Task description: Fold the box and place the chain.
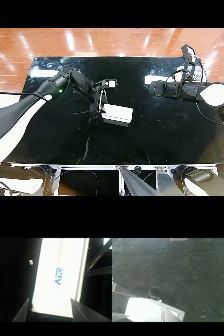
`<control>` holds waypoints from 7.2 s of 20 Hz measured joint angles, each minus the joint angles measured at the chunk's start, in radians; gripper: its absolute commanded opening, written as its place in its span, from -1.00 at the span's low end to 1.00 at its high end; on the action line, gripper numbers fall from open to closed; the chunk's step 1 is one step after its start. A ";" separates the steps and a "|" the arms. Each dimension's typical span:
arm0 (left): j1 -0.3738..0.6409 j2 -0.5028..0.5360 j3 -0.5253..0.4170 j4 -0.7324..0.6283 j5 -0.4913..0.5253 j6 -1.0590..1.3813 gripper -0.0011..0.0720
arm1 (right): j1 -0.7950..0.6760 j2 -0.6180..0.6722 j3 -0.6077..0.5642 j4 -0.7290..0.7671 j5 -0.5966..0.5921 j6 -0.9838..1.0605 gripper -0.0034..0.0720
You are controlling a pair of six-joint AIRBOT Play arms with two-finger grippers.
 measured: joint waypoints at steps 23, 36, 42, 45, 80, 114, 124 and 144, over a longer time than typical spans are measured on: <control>0.005 0.003 -0.006 -0.045 0.009 0.000 0.76 | 0.000 0.000 0.000 -0.016 0.044 0.000 -0.81; 0.005 0.006 -0.047 -0.056 0.017 -0.002 0.75 | 0.000 0.000 0.000 -0.013 0.048 0.000 -0.81; 0.004 0.007 -0.056 -0.056 0.001 -0.002 0.76 | 0.000 0.000 0.000 -0.013 0.048 0.001 -0.81; -0.005 0.006 -0.058 -0.050 -0.013 -0.006 0.75 | 0.000 0.000 0.000 -0.013 0.048 0.001 -0.81; 0.449 0.193 -0.054 0.064 -0.134 -0.343 -0.90 | 0.000 0.000 0.000 -0.013 0.054 0.001 -0.81; 0.827 -0.227 0.233 0.060 -0.610 -0.757 0.75 | 0.000 0.000 0.000 -0.013 0.008 0.001 -0.81; 0.805 -0.146 0.444 0.062 -0.410 -0.914 -0.61 | 0.000 -0.008 0.055 -0.083 0.015 -0.027 -0.81; 0.042 0.460 -0.229 0.500 -0.200 -1.410 -0.90 | -0.135 -0.105 -0.021 -0.399 0.325 0.118 -0.81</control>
